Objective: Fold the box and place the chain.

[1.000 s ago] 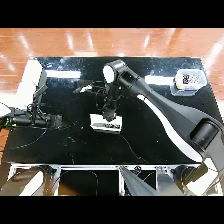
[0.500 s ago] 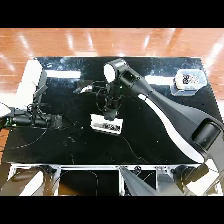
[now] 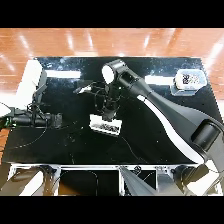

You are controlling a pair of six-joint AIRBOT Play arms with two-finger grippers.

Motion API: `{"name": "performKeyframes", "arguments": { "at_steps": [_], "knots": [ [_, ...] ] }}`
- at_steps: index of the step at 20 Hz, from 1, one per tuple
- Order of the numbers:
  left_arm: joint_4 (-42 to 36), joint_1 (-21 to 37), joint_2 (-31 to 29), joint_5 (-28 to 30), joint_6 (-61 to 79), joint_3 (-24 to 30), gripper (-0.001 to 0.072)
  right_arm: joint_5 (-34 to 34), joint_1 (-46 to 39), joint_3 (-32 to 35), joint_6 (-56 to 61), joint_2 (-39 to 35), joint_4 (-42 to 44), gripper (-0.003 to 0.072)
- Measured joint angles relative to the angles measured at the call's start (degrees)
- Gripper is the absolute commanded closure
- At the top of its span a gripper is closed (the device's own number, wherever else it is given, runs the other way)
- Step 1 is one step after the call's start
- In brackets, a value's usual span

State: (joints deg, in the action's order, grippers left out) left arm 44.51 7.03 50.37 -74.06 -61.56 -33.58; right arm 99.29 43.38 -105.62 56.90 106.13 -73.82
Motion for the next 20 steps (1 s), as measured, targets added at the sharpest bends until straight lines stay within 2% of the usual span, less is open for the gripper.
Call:
{"name": "performKeyframes", "arguments": {
  "at_steps": [5, 12, 20],
  "knots": [
    [-0.02, 0.00, 0.00, 2.49, -0.70, 0.00, 0.0199, -2.16, 1.25, 0.00, 4.28, -0.07, -2.27, 0.0487],
    [0.44, 0.00, -0.66, 9.92, -4.90, 0.00, 0.0200, -4.02, 3.48, -0.04, 6.40, -0.07, -5.57, 0.0487],
    [1.40, 0.00, -0.90, 11.96, -6.29, -0.02, 0.0200, -3.69, 4.85, 0.00, 6.51, -0.66, -6.08, 0.0465]
  ]
}}
